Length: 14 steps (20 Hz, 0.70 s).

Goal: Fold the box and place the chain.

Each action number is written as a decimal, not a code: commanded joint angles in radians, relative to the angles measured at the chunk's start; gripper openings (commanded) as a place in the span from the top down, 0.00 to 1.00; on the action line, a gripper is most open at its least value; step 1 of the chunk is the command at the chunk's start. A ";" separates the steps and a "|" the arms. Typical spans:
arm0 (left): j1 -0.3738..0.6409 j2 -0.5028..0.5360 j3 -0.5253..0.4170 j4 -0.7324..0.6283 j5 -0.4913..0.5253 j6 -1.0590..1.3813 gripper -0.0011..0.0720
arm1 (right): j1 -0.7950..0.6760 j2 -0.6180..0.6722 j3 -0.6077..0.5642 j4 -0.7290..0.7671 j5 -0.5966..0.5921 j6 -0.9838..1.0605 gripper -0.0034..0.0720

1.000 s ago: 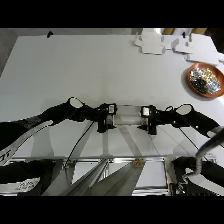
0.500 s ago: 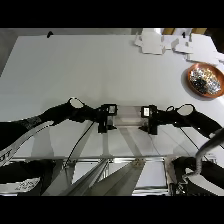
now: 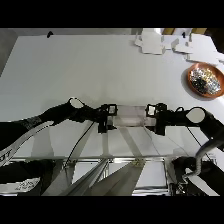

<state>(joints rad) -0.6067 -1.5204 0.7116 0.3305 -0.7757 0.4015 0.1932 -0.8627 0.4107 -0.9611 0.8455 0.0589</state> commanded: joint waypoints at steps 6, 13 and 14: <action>0.001 0.001 0.000 -0.002 0.001 -0.002 0.70 | 0.000 0.267 0.001 0.086 0.254 0.191 0.83; 0.001 0.001 0.000 -0.002 0.001 -0.002 0.70 | 0.001 0.078 0.001 0.618 0.028 0.079 0.94; 0.001 0.001 0.000 -0.002 0.001 -0.002 0.70 | 0.006 0.028 0.001 0.673 -0.035 0.068 0.94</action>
<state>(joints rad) -0.6067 -1.5204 0.7116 0.3294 -0.7750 0.4000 0.1951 -0.7353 0.4103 -0.5125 0.9485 0.1822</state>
